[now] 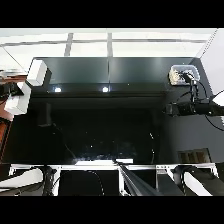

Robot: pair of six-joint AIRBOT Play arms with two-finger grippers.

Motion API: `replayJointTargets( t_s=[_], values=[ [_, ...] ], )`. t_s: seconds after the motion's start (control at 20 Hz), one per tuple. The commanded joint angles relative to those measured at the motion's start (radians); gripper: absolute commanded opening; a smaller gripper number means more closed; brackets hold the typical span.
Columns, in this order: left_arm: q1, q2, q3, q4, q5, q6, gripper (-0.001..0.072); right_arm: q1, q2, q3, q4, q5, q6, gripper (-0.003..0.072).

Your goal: Fold the box and place the chain.

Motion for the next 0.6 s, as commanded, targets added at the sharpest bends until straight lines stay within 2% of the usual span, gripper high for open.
replayJointTargets(
  t_s=[0.0,0.3,0.45,0.5,0.55],
  values=[
    [0.010,-0.118,0.047,-0.065,0.059,0.054,0.0294,0.000,0.000,0.000,0.001,-0.011,0.011,0.0015],
    [-0.034,-0.262,0.140,-0.047,0.116,0.079,0.0294,0.000,0.000,0.000,0.041,-0.041,0.043,0.0016],
    [-0.053,-0.294,0.172,-0.029,0.153,0.078,0.0297,0.000,0.000,0.000,0.045,-0.045,0.043,0.0015],
    [-0.055,-0.294,0.183,-0.028,0.175,0.078,0.0413,0.000,0.000,0.000,0.045,-0.045,0.043,0.0016],
    [-0.060,-0.294,0.206,-0.029,0.170,0.077,0.0720,0.000,0.000,0.000,0.045,-0.045,0.043,0.0015]
  ],
)
